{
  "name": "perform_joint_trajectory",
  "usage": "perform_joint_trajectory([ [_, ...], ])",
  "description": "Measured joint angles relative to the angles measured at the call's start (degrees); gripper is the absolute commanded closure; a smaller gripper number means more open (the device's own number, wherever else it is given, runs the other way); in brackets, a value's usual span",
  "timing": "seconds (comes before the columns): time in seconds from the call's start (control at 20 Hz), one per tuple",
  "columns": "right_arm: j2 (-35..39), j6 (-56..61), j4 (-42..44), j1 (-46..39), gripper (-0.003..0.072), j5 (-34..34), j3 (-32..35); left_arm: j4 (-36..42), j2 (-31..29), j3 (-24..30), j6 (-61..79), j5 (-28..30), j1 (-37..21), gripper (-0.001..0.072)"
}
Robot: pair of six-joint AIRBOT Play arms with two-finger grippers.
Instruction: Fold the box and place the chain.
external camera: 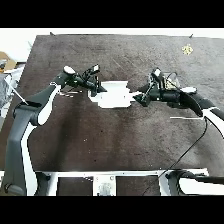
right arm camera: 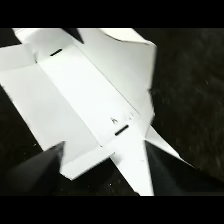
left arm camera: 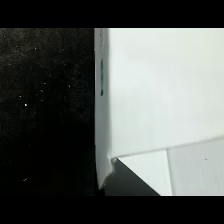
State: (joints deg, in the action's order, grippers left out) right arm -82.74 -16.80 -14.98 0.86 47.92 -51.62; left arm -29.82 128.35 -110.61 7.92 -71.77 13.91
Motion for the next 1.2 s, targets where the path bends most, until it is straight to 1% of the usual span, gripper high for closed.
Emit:
perform_joint_trajectory([
  [0.2, -0.1, -8.9, -3.0, 3.1, 0.0049, -0.3, 0.0, 0.0, 0.0, 0.0, 0.0, -0.2, 0.0, 0.0699],
  [0.45, -2.4, -13.3, -11.0, 6.0, 0.0049, -0.3, -0.4, 0.2, 0.0, 0.0, 0.0, -0.2, 0.0, 0.0699],
  [0.8, -8.5, -14.1, -15.8, 8.5, 0.0051, -0.5, -5.1, 0.2, 0.0, 0.0, 0.0, -0.2, 0.0, 0.0699],
  [0.9, -9.9, -13.2, -16.9, 9.0, 0.0051, -1.6, -6.4, 0.3, 0.0, 0.0, 0.0, -0.2, 0.0, 0.0699],
  [1.05, -10.8, -12.5, -17.7, 9.3, 0.0051, -4.2, -7.4, 0.3, 0.0, 0.0, 0.1, 0.0, 0.0, 0.0699],
  [1.2, -10.6, -11.4, -18.0, 9.3, 0.005, -5.2, -8.1, 0.3, 0.0, 0.0, 0.0, 0.2, 0.0, 0.0699],
])
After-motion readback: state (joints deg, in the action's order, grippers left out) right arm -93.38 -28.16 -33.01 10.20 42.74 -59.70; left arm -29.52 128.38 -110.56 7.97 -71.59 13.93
